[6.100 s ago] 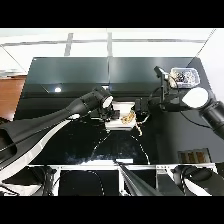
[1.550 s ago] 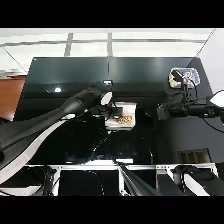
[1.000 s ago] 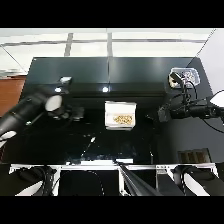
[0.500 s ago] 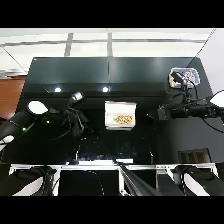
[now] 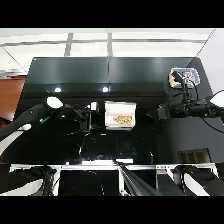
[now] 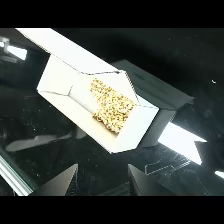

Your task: Fold the box and place the chain.

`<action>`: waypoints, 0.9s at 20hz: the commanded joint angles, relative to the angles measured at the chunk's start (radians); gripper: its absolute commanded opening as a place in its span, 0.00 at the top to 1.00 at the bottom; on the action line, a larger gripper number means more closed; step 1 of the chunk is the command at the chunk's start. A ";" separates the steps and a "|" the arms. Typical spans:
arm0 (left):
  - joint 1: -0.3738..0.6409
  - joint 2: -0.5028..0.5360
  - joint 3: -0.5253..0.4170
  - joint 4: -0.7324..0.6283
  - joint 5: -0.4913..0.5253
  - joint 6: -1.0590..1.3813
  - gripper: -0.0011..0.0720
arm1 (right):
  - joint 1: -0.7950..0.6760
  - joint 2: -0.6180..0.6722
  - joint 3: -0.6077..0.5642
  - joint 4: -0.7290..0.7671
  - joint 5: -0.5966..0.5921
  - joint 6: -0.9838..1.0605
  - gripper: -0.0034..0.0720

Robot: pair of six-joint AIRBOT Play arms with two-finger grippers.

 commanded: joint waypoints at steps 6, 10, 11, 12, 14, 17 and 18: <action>-0.025 -0.103 0.071 -0.061 0.002 0.031 0.01 | 0.000 0.000 0.000 0.000 -0.019 0.002 0.46; -0.030 -0.114 0.075 -0.076 0.003 0.028 0.01 | 0.000 0.000 0.000 0.000 -0.029 0.002 0.46; -0.033 -0.114 0.076 -0.077 0.003 0.028 0.01 | 0.000 0.000 0.000 0.000 -0.031 0.002 0.46; -0.039 -0.114 0.076 -0.076 0.002 0.028 0.01 | 0.000 0.000 0.000 0.000 -0.032 0.002 0.46; -0.046 -0.114 0.076 -0.080 -0.001 0.027 0.02 | 0.000 0.000 0.000 0.000 -0.034 0.002 0.46; -0.070 -0.114 0.076 -0.080 0.005 0.027 0.15 | 0.000 0.000 0.000 0.000 -0.036 0.002 0.46; -0.075 -0.114 0.076 -0.078 0.009 0.027 0.40 | 0.000 0.000 0.000 0.000 -0.039 0.002 0.46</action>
